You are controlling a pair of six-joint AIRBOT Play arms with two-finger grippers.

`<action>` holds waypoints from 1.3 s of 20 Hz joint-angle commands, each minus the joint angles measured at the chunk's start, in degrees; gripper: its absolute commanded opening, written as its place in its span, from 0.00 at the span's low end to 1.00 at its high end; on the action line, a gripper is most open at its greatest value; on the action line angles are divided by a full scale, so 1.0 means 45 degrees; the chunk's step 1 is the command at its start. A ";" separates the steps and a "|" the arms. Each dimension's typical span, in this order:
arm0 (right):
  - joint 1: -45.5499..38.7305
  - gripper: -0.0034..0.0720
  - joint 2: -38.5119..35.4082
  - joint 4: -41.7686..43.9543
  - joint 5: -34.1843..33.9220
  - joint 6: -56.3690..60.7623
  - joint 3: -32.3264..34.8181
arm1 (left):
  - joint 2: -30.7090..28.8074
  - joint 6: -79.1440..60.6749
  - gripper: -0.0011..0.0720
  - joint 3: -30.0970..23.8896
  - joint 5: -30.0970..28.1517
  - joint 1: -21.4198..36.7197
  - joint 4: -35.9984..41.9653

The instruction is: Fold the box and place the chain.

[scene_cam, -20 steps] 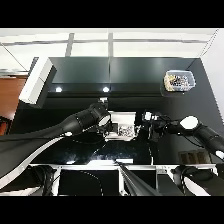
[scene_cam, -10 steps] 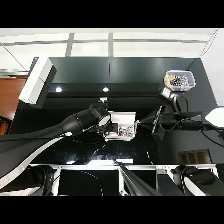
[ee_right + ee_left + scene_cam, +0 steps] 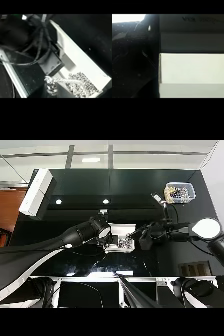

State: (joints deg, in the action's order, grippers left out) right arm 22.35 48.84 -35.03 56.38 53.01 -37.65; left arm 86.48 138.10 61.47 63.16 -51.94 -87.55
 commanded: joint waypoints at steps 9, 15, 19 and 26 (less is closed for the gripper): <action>-0.2977 0.76 -0.0962 -0.1370 0.3536 0.1744 -0.0228 | -0.0219 0.0087 0.19 0.0155 0.0136 0.0189 0.0291; -0.3555 0.76 -0.1433 -0.1365 0.3803 0.1749 -0.0223 | -0.1088 -0.2647 0.67 0.1146 0.1370 0.0219 0.0087; -0.3565 0.76 -0.1433 -0.1384 0.3784 0.1744 -0.0223 | -0.3007 -0.7300 0.67 0.0617 0.4653 0.0529 -0.2137; -0.3565 0.76 -0.1433 -0.1996 0.3400 0.1749 -0.0223 | -0.6188 -1.7034 0.69 -0.3886 0.1384 0.6761 0.8927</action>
State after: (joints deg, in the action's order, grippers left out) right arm 6.33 42.41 -43.18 72.60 60.90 -38.59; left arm 62.48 85.58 51.72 75.53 -32.56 -76.05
